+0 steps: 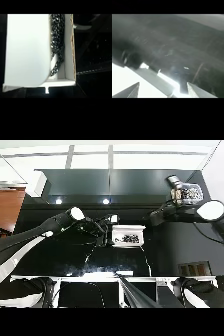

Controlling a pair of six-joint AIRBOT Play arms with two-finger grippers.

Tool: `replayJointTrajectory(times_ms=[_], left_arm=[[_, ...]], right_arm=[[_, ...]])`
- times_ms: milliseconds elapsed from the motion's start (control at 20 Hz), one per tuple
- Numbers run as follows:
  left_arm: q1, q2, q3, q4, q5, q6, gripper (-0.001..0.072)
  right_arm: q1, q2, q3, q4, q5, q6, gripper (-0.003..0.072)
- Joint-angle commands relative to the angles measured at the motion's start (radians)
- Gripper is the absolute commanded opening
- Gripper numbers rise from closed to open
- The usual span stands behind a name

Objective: Fold the box and place the chain.

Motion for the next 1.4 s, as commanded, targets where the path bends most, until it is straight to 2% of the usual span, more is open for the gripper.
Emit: replayJointTrajectory(times_ms=[0, 250, 450, 750, 1050, 1100, 1150, 1200, 1300, 1350], left_arm=[[0.000, -0.001, -0.001, 0.011, 0.000, -0.007, 0.0468], [0.000, -0.001, -0.001, 0.011, 0.000, -0.006, 0.0468], [0.000, -0.001, -0.001, 0.011, 0.000, -0.006, 0.0468], [0.000, -0.001, -0.001, 0.011, 0.000, -0.006, 0.0468], [-0.001, -0.001, -0.001, 0.010, -0.001, -0.006, 0.0468], [-0.001, -0.001, -0.001, 0.010, 0.000, -0.006, 0.0468], [-0.001, -0.001, -0.001, 0.010, -0.001, -0.006, 0.0468], [-0.001, -0.001, -0.001, 0.010, -0.002, -0.007, 0.0468], [-0.001, -0.001, -0.001, 0.010, -0.002, -0.006, 0.0468], [-0.001, -0.001, -0.001, 0.010, -0.003, -0.006, 0.0468]], right_arm=[[0.112, -0.063, 0.000, 0.018, 0.040, -0.325, 0.0720], [0.116, -0.062, 0.000, -0.037, 0.169, -0.483, 0.0720], [0.116, -0.063, 0.000, 0.039, 0.140, -0.642, 0.0720], [0.122, -0.063, -0.040, 0.036, 0.144, -0.657, 0.0720], [0.122, -0.063, -0.084, 0.063, 0.069, -0.686, 0.0720], [0.122, -0.063, -0.084, 0.072, 0.066, -0.697, 0.0698], [0.122, -0.063, -0.084, 0.076, 0.065, -0.699, 0.0524], [0.122, -0.063, -0.084, 0.084, 0.068, -0.698, 0.0475], [0.122, -0.063, -0.084, 0.099, 0.095, -0.691, 0.0328], [0.122, -0.063, -0.084, 0.098, 0.106, -0.684, 0.0307]])
